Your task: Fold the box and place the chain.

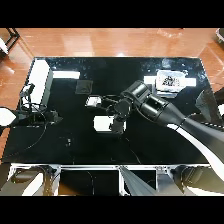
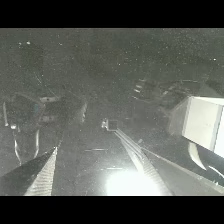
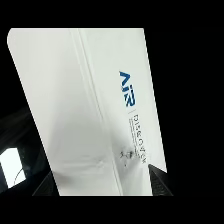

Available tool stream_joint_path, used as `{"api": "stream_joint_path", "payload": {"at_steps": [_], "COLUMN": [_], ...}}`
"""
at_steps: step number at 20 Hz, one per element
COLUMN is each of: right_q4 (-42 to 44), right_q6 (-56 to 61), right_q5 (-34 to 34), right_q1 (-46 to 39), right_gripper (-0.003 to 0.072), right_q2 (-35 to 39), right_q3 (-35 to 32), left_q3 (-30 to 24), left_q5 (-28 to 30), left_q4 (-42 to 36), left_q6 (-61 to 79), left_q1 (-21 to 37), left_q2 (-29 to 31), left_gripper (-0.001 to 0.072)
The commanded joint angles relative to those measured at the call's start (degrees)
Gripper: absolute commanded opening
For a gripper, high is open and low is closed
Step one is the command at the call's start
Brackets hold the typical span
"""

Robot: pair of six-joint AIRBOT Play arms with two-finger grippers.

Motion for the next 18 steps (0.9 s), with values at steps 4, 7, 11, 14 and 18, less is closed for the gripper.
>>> {"api": "stream_joint_path", "payload": {"at_steps": [4,7,11,14,18], "right_q4": [0.4,0.2,-0.4,-1.3,2.6], "right_q6": [-1.3,-1.3,-1.2,-1.2,-0.2], "right_q5": [3.1,4.1,6.5,7.6,-1.4], "right_q1": [-0.4,-0.4,-0.3,-0.3,-0.3], "right_gripper": [0.0693,0.0693,0.0692,0.0693,0.0694], "right_q2": [-1.0,-2.6,-3.7,-3.7,-2.3], "right_q3": [0.2,0.1,0.1,0.1,3.1], "left_q3": [0.1,0.1,0.1,0.1,0.1], "left_q5": [-0.1,-0.2,-0.3,-0.3,-0.4], "left_q4": [0.0,0.0,0.0,0.0,0.0], "left_q6": [0.0,0.0,0.0,0.0,0.0], "left_q1": [0.0,0.0,0.0,0.0,0.0], "left_q2": [0.0,0.0,0.0,0.0,0.0], "left_gripper": [0.0625,0.0625,0.0625,0.0625,0.0625]}}
